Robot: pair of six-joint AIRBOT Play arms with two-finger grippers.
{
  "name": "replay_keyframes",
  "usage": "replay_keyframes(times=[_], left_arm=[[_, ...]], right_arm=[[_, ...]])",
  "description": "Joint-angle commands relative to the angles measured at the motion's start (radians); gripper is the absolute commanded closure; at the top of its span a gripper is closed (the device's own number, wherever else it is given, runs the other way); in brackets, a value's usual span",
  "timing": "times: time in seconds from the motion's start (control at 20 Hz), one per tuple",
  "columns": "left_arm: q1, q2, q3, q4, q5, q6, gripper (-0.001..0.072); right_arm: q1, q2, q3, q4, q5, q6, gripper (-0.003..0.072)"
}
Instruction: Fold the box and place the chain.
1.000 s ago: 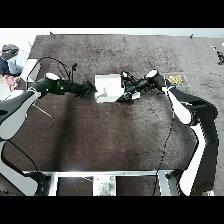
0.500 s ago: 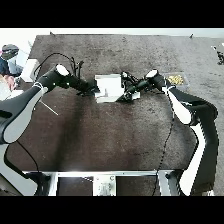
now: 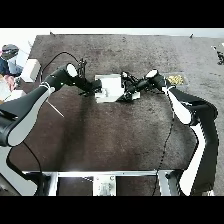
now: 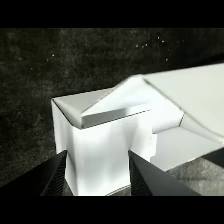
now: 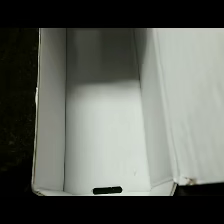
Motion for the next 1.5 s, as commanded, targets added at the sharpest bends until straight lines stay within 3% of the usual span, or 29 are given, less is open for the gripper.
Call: replay_keyframes(times=[0.0,0.25,0.4,0.8,0.9,1.4,1.45], left_arm=[[-0.023,-0.001,0.006,0.05,0.036,-0.069,0.0293],[-0.026,-0.016,0.006,0.054,0.028,-0.093,0.0293],[-0.047,-0.035,0.021,0.13,0.017,-0.155,0.0293],[-0.146,-0.148,0.261,0.446,-0.203,-0.349,0.0298],[-0.177,-0.18,0.311,0.546,-0.267,-0.416,0.0427],[-0.184,-0.225,0.328,0.605,-0.282,-0.495,0.0437],[-0.184,-0.227,0.328,0.62,-0.286,-0.508,0.0536]], right_arm=[[0.0,-0.001,0.0,0.0,0.0,0.0,0.0081],[0.0,-0.001,0.0,0.0,0.0,0.0,0.0081],[0.0,-0.001,0.0,0.0,0.0,0.0,0.0081],[0.0,-0.001,0.0,0.0,0.0,0.0,0.0081],[0.0,-0.001,0.0,0.0,0.0,0.0,0.0081],[0.001,-0.001,0.0,0.0,0.0,0.0,0.0081],[0.001,-0.001,0.0,0.0,0.0,0.0,0.0081]])
